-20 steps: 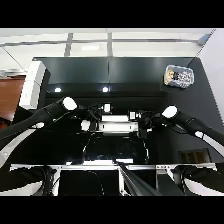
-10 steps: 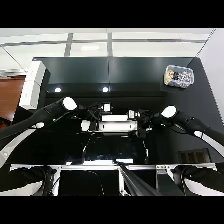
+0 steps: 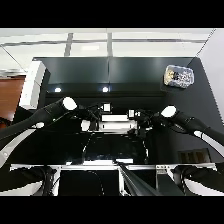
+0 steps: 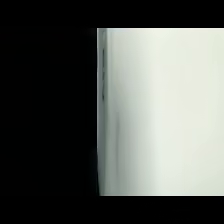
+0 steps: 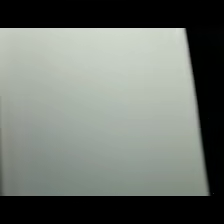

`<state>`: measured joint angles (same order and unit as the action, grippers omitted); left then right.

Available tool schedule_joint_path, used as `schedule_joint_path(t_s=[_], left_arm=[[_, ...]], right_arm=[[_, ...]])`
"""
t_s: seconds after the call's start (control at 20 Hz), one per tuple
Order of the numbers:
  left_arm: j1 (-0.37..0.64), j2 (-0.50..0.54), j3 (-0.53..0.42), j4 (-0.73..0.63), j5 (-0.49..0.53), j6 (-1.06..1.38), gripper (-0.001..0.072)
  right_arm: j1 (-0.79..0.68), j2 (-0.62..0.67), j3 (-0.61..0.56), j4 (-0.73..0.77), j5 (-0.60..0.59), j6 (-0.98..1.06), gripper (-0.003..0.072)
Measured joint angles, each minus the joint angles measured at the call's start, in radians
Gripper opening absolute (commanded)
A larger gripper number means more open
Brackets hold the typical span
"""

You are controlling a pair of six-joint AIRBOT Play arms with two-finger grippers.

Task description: Fold the box and place the chain.

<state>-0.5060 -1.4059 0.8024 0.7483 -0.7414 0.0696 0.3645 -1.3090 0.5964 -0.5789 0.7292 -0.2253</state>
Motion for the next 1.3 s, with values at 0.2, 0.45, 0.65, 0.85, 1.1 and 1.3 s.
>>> schedule_joint_path(t_s=[0.2,0.45,0.65,0.85,1.1,1.3], left_arm=[[0.003,0.033,0.000,0.013,-0.002,-0.087,0.0710],[0.042,0.174,0.000,0.157,-0.061,-0.348,0.0681],[0.097,0.267,0.000,0.243,-0.272,-0.613,0.0028],[0.096,0.265,-0.045,0.104,-0.435,-0.772,0.0027],[0.043,0.209,-0.083,-0.232,-0.225,-0.734,0.0027],[0.031,0.150,-0.058,-0.338,0.030,-0.698,0.0027]], right_arm=[[0.000,0.000,0.000,-0.001,0.001,0.000,0.0486],[0.000,0.000,0.000,-0.001,0.002,0.000,0.0485],[0.000,0.000,0.000,-0.001,0.003,0.000,0.0222],[0.000,0.000,0.000,-0.002,0.006,0.000,0.0222],[0.000,0.000,0.000,-0.002,0.006,-0.001,0.0223],[0.000,0.000,0.000,-0.001,0.007,0.000,0.0223]])
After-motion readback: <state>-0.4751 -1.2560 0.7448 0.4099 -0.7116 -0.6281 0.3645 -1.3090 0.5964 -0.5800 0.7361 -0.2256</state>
